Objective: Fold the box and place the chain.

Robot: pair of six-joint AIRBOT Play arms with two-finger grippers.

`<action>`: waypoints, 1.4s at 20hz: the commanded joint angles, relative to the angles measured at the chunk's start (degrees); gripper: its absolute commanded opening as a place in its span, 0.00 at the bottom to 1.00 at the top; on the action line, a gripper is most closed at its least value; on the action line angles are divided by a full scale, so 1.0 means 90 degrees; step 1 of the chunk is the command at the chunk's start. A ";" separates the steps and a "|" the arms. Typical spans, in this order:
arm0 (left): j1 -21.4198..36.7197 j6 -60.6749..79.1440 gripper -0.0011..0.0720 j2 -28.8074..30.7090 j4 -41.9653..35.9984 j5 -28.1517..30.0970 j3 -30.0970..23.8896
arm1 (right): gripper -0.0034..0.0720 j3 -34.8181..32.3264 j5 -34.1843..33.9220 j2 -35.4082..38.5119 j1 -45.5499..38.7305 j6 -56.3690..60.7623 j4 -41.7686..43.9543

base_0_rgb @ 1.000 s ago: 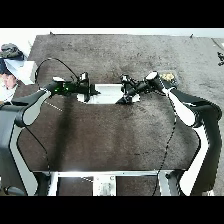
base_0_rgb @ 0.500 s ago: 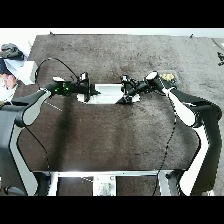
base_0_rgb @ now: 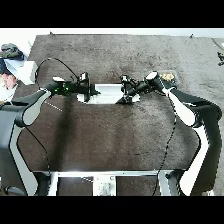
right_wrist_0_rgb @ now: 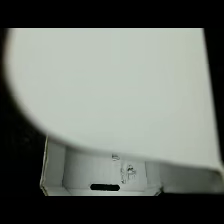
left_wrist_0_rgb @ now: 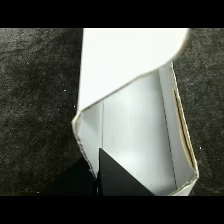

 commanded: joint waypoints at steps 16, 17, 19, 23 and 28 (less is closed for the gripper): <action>0.1107 -0.2361 0.33 0.0044 0.0607 -0.3271 0.1671 | 0.64 -0.0002 0.0005 -0.0005 -0.0005 0.0002 0.0000; 0.1105 -0.2368 0.15 0.0046 0.0678 -0.3606 0.1897 | 0.64 -0.0002 0.0005 -0.0005 -0.0005 0.0002 0.0000; 0.1105 -0.2667 0.02 0.0126 0.0682 -0.3837 0.2152 | 0.64 -0.0002 0.0005 -0.0005 -0.0005 0.0002 0.0000; 0.1090 -0.3121 0.02 0.0911 0.0964 -0.3283 0.1904 | 0.64 -0.0002 0.0005 -0.0005 -0.0005 0.0002 0.0000; 0.0687 -0.3113 0.02 0.2421 0.1212 -0.1559 0.0070 | 0.64 -0.0002 0.0005 -0.0005 -0.0005 0.0002 0.0000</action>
